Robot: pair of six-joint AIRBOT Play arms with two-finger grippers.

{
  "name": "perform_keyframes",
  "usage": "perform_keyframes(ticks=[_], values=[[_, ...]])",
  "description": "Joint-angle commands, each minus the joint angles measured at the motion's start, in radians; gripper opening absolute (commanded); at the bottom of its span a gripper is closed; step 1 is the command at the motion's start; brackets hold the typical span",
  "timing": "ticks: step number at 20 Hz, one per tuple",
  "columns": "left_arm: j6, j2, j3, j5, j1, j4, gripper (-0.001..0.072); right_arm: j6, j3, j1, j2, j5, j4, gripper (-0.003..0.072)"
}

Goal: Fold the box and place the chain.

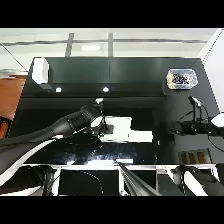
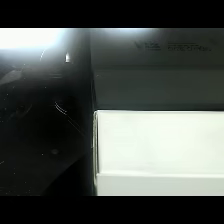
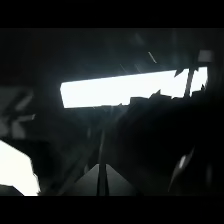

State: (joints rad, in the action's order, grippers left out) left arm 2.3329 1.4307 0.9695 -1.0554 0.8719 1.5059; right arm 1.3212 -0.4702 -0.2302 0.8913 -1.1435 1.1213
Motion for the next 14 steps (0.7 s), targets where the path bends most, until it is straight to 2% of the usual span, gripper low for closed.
perform_keyframes(ticks=[1, 4, 8, 14], values=[[0.0, 0.0, 0.0, -0.001, 0.0, 0.0, 0.0027, 0.025, 0.0, -0.021, 0.114, -0.094, -0.056, 0.0047], [0.0, 0.0, 0.0, -0.001, 0.0, 0.0, 0.0027, -0.079, 0.0, 0.036, 0.206, -0.158, -0.19, 0.0047], [0.0, 0.0, 0.0, -0.001, 0.0, 0.001, 0.0026, -0.082, 0.002, 0.141, 0.257, -0.135, -0.2, 0.0047], [0.0, 0.0, 0.0, 0.0, 0.0, 0.001, 0.0026, -0.169, 0.014, 0.243, 0.262, -0.09, -0.322, 0.0046]])
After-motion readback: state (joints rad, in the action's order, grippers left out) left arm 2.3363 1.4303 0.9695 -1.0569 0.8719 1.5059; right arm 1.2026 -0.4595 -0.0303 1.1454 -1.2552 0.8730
